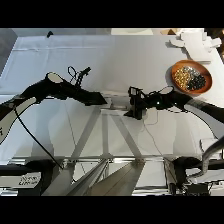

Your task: Fold the box and place the chain.

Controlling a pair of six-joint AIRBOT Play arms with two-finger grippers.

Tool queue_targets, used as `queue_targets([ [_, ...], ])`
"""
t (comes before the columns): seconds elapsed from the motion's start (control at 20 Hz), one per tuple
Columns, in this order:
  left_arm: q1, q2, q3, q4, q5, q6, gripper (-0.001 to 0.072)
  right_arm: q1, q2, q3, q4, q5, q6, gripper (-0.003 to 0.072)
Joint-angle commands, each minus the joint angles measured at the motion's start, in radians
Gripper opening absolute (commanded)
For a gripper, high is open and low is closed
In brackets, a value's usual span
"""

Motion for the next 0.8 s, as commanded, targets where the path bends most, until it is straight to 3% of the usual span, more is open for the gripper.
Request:
queue_targets([
  [0.0,-0.027,-0.001,0.0,0.036,0.068,-0.003,0.0515,0.001,0.0,0.001,0.0,0.0,0.0,0.0465],
  [0.45,-0.086,0.001,0.0,0.222,0.205,-0.111,0.0515,0.001,0.0,0.001,0.0,0.0,0.0,0.0465],
  [0.75,-0.098,0.034,0.0,0.359,0.225,-0.218,0.0513,0.001,0.0,0.001,0.0,0.0,0.0,0.0465],
])
